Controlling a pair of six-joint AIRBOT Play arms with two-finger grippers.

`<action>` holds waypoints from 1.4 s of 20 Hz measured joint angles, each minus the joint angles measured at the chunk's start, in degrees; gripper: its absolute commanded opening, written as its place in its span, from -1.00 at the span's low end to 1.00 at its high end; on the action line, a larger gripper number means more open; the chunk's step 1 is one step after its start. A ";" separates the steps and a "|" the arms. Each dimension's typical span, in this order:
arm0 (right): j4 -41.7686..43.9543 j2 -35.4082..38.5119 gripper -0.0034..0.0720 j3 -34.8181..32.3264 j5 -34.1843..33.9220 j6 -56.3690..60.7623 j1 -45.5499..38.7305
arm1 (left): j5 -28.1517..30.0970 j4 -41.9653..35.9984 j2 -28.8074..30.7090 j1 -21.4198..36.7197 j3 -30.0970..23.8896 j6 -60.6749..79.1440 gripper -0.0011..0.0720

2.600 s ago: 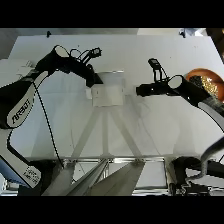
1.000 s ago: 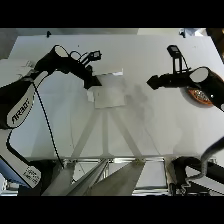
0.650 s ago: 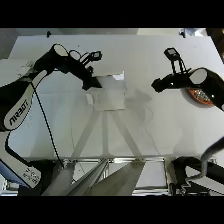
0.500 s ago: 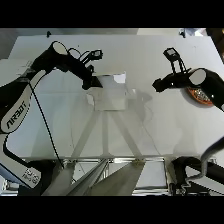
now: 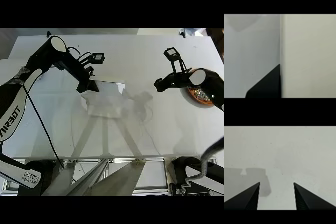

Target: Fold the box and place the chain.

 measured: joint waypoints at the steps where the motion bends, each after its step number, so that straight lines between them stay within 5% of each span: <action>1: 0.00 0.00 0.35 0.00 0.00 0.00 0.00 | -0.44 -0.50 0.07 -0.07 -0.02 0.00 -0.96; 6: -0.07 0.00 0.35 0.00 0.00 -0.02 0.00 | 2.51 -4.50 0.22 -0.35 -2.14 -0.02 -0.96; 12: -0.09 0.00 0.35 0.00 0.00 -0.02 0.00 | 16.41 -7.02 0.11 -0.92 -12.87 2.64 -0.96; 18: -0.09 0.00 0.35 0.00 -0.02 -0.02 0.00 | 24.59 -7.23 -0.37 -1.22 -16.15 9.05 -0.97; 28: -0.09 0.00 0.35 0.00 -0.02 -0.02 0.00 | 22.69 -4.61 0.02 -1.33 -16.57 12.37 -0.97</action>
